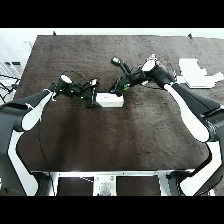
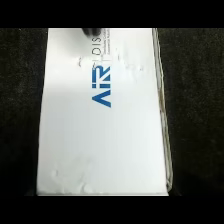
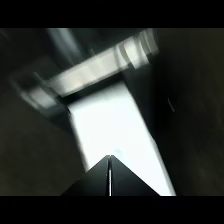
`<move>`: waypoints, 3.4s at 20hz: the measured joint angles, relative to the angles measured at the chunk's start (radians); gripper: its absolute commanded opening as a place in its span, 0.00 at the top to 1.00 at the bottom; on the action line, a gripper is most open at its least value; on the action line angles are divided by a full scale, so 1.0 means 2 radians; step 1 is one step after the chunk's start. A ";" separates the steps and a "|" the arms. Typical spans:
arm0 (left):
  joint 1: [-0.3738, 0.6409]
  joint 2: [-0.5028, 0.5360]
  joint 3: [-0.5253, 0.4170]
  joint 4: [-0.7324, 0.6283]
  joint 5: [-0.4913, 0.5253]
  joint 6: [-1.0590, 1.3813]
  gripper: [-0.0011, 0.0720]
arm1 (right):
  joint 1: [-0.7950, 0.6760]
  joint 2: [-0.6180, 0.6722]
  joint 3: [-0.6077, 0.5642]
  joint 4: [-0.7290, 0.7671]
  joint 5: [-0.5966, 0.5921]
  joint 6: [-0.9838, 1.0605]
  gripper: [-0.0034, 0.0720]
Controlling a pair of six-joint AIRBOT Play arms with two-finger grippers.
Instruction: Fold the box and place the chain.
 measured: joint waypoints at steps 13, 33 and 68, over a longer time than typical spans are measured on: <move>0.000 0.000 0.000 -0.001 0.000 0.002 0.51 | -0.023 0.250 -0.186 0.051 -0.084 0.027 0.95; 0.032 0.096 0.001 -0.021 0.027 -0.112 0.96 | -0.028 0.577 -0.604 0.054 -0.420 0.024 0.95; 0.349 0.044 -0.001 0.055 0.322 -0.361 0.96 | -0.028 0.579 -0.609 0.055 -0.426 0.040 0.95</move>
